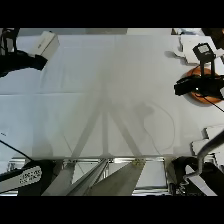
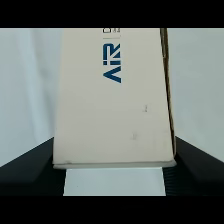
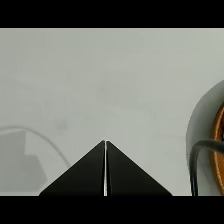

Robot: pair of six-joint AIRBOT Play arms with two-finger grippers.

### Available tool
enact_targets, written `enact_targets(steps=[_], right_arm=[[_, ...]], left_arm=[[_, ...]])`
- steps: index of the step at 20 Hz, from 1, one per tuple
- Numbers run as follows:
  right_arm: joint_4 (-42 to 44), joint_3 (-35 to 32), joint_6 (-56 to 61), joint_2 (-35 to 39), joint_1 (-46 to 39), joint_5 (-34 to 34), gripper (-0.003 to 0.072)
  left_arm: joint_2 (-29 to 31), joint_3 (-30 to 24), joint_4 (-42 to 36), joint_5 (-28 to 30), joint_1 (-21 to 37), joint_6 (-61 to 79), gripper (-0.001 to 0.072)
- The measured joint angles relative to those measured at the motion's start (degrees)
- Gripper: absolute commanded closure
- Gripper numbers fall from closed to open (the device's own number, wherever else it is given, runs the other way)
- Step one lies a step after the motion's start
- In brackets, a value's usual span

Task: Fold the box and place the chain.

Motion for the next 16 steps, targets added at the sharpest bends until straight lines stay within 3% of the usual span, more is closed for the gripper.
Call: enact_targets(steps=[3,4,5,6,7,11,12,16], right_arm=[[-0.02,0.00,0.00,0.00,0.00,-0.02,0.0677],[0.00,0.00,0.02,0.00,0.00,-0.02,0.0677],[0.00,0.00,0.02,0.00,0.00,-0.02,0.0677],[0.00,0.00,0.02,0.00,0.00,-0.02,0.0677],[0.00,0.00,0.02,0.00,0.00,-0.02,0.0677],[-0.02,0.00,0.02,0.00,0.00,0.00,0.0677],[-0.02,0.00,0.00,0.00,0.00,-0.02,0.0677],[0.00,0.00,0.02,0.00,0.00,0.00,0.0677]], left_arm=[[-7.08,0.00,1.27,-0.39,0.76,-3.32,0.0699],[-9.16,-0.04,1.60,-0.39,0.90,-3.98,0.0654],[-10.80,-0.02,1.73,0.02,0.96,-4.46,0.0486],[-12.07,-0.02,1.99,-0.26,1.05,-4.76,0.0235],[-13.00,0.00,1.97,0.52,1.09,-5.05,0.0073],[-14.32,0.00,2.60,1.31,1.18,-5.46,0.0049],[-14.16,0.00,2.80,1.36,1.20,-5.51,0.0014],[-10.25,0.00,3.32,0.35,1.20,-5.60,0.0014]])
